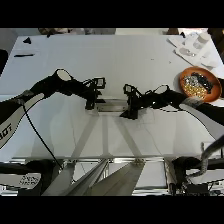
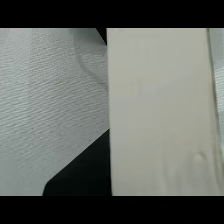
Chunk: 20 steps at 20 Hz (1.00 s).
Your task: Fold the box and place the chain.
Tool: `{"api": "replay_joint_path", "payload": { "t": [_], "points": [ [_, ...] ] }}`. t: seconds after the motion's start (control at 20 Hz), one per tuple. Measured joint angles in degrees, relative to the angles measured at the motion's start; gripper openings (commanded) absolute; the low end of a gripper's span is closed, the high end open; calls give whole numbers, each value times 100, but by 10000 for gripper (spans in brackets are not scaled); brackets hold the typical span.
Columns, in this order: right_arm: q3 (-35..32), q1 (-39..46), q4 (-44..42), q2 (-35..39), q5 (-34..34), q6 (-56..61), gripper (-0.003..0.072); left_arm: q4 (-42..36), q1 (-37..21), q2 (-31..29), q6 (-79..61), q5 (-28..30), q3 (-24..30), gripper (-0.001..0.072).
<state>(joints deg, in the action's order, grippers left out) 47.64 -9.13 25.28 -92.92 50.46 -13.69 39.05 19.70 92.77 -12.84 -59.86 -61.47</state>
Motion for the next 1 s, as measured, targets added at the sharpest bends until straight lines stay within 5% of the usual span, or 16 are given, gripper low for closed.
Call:
{"api": "replay_joint_path", "payload": {
  "t": [0.55, 0.75, 1.0],
  "points": [
    [0, 0, 149, -7, -9, -33, 681, -2, 0, -2, 2, 0, 0, 9],
    [0, -2, 155, -13, -55, -31, 400, -4, 0, 0, 2, 20, 0, 9],
    [0, -2, 164, -13, -31, -33, 397, -2, 0, -2, 2, 9, 0, 9]
  ]
}}
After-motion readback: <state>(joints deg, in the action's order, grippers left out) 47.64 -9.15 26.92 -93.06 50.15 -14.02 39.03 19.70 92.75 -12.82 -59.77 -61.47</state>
